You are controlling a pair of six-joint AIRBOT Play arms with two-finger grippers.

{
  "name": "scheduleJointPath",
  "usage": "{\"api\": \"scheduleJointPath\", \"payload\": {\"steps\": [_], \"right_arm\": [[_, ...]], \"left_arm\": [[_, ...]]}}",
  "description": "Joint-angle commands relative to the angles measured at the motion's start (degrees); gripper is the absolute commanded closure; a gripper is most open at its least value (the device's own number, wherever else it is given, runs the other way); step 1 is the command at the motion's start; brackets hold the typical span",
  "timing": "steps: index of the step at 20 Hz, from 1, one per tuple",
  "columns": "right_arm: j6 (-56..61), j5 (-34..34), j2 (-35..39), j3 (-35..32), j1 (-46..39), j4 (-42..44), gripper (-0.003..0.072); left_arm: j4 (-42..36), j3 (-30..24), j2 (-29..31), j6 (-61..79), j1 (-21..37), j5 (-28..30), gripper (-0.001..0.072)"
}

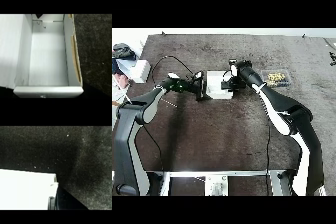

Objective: Fold the box and place the chain.

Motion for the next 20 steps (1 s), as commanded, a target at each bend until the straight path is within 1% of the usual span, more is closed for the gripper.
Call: {"api": "scheduleJointPath", "payload": {"steps": [1,2,3,5,6,7,8,15,16,17,20], "right_arm": [[0.00,0.07,-0.11,0.00,0.22,-0.66,0.0610],[0.00,0.00,-0.11,0.00,0.39,-0.92,0.0619],[0.02,-0.37,-0.11,0.00,0.66,-1.57,0.0656],[0.48,-0.76,-0.11,0.00,0.83,-1.88,0.0654],[0.59,-0.76,-0.09,0.00,0.83,-1.90,0.0608],[1.27,-0.74,0.04,0.00,0.83,-1.88,0.0474],[1.31,-0.70,0.26,0.00,0.83,-1.86,0.0453],[1.29,-0.07,2.12,0.00,0.83,-1.40,0.0449],[1.22,0.11,2.12,0.00,0.83,-0.72,0.0288],[0.81,0.13,2.19,0.00,0.87,-0.13,0.0215],[0.59,0.13,2.99,0.00,1.03,0.11,0.0216]], "left_arm": [[0.07,0.02,0.00,0.04,0.04,0.00,0.0366],[0.09,0.02,0.00,0.04,0.04,0.00,0.0366],[0.07,0.02,0.00,0.04,0.04,0.00,0.0366],[0.09,0.02,0.00,0.04,0.04,0.00,0.0366],[0.09,0.02,0.00,0.04,0.04,0.00,0.0366],[0.09,0.02,0.00,0.04,0.04,0.00,0.0366],[0.09,0.02,0.00,0.04,0.04,0.00,0.0366],[0.07,0.02,0.00,0.04,0.04,-0.02,0.0366],[0.07,0.02,0.00,0.04,0.04,0.00,0.0366],[0.07,0.02,0.00,0.04,0.04,0.00,0.0366],[0.09,0.02,0.00,0.04,0.04,0.00,0.0366]]}}
